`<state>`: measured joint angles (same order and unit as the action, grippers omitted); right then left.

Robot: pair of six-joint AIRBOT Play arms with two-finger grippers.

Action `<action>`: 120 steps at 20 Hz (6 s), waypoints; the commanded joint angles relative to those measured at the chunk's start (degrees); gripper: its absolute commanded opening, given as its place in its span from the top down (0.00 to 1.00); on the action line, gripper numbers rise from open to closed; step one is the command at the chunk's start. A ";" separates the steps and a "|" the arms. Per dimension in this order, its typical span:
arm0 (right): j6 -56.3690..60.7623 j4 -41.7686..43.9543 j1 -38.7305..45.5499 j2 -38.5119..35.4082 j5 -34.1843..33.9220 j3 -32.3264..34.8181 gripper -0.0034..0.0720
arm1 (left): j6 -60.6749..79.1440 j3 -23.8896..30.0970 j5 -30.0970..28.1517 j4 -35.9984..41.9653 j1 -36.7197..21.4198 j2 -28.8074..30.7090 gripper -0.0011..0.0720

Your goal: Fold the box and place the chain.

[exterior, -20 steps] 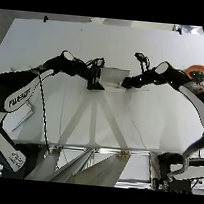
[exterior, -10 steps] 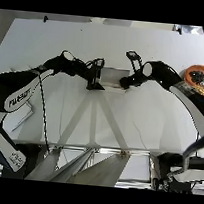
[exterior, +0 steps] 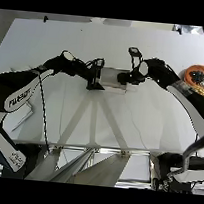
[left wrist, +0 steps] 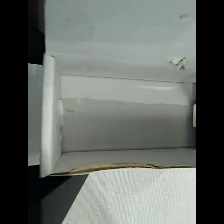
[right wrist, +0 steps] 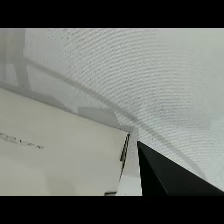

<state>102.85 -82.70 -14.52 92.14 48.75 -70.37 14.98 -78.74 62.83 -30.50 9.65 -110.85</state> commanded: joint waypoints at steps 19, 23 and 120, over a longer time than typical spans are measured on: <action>8.35 -4.35 -3.39 4.31 5.01 -0.83 0.75 | 0.00 0.02 0.00 0.00 -0.02 -0.04 0.69; 8.35 -4.44 -3.39 4.28 5.44 -0.85 0.94 | 0.00 0.02 0.00 0.00 -0.02 -0.04 0.69; -26.14 -2.05 -7.96 -1.33 16.98 -9.42 0.94 | 0.02 0.02 -0.04 0.00 -0.02 -0.04 0.69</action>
<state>74.41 -82.70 -22.46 87.05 66.08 -79.75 14.98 -78.74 62.81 -30.50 9.65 -110.85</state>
